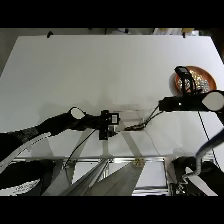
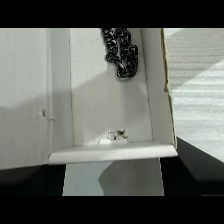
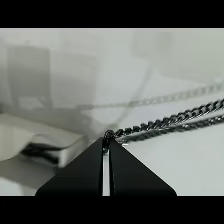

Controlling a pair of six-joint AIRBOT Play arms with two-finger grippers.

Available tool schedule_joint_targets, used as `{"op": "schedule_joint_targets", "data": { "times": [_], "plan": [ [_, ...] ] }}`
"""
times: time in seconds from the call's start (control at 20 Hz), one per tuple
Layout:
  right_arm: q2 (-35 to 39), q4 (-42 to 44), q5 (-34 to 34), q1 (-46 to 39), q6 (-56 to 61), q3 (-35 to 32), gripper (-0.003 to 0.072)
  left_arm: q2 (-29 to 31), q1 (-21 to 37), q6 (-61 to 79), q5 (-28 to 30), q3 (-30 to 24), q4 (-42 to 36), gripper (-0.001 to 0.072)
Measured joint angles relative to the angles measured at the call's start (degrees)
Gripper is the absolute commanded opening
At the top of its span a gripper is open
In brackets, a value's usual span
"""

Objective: Fold the box and place the chain.

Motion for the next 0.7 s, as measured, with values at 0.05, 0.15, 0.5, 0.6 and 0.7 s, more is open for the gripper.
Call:
{"op": "schedule_joint_targets", "data": {
  "times": [0.05, 0.15, 0.5, 0.6, 0.7],
  "plan": [
    [1.4, 1.8, 0.5, 1.5, -0.2, 0.0, 0.0017, 0.0, 0.0, 0.0, 0.0, 0.0, 0.0, 0.0201],
    [3.4, 5.0, 0.9, 4.9, -0.5, 0.0, 0.0017, 0.0, 0.0, 0.0, 0.0, 0.0, 0.0, 0.0201],
    [5.4, 12.3, 0.0, 17.2, -0.8, 0.0, 0.0017, 0.0, 0.0, 0.0, 0.0, 0.0, 0.0, 0.0201],
    [5.5, 13.4, -1.0, 20.2, -0.8, 0.0, 0.0017, 0.0, 0.0, 0.0, 0.0, 0.0, 0.0, 0.0201],
    [5.5, 14.1, -2.8, 22.9, -0.8, 0.0, 0.0017, 0.0, 0.0, 0.0, 0.0, 0.0, 0.0, 0.0201]
  ]
}}
